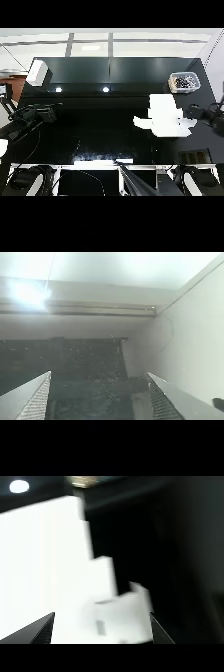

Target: Fold the box and place the chain.

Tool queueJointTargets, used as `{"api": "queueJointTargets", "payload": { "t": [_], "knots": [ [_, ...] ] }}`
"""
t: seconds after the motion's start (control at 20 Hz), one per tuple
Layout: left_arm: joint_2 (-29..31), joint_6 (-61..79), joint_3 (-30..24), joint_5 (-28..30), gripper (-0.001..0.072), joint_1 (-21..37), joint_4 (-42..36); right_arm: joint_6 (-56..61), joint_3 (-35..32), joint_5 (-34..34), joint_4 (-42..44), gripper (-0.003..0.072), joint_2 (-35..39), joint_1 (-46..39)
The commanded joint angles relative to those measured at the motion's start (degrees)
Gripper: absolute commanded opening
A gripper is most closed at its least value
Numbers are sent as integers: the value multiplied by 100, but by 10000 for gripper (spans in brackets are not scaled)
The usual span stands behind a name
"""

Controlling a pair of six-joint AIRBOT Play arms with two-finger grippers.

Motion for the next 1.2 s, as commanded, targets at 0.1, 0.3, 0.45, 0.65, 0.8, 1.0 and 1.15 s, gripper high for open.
{"api": "queueJointTargets", "payload": {
  "t": [0.1,0.3,0.45,0.65,0.8,1.0,1.15],
  "knots": [
    [-22,2,-2,-94,704,0,-157,-1757,238,-793,1137,705,-861,-1532],
    [-42,2,-2,-96,704,0,-203,-1891,796,-916,1049,697,-2162,-1384],
    [-44,2,-2,-96,704,0,-289,-2140,1410,-1449,1043,627,-3108,-1384],
    [-44,0,-2,-101,704,0,-306,-2293,1722,-1578,1036,51,-3539,-1386],
    [-66,2,-2,-105,704,0,-306,-2500,1836,-1731,1108,23,-3530,-1384],
    [-85,2,-2,-103,704,0,-304,-3233,1917,-2214,2459,22,-3182,-1384],
    [-85,2,-2,-210,704,0,-380,-3744,1882,-2524,3899,22,-2627,-1370]
  ]
}}
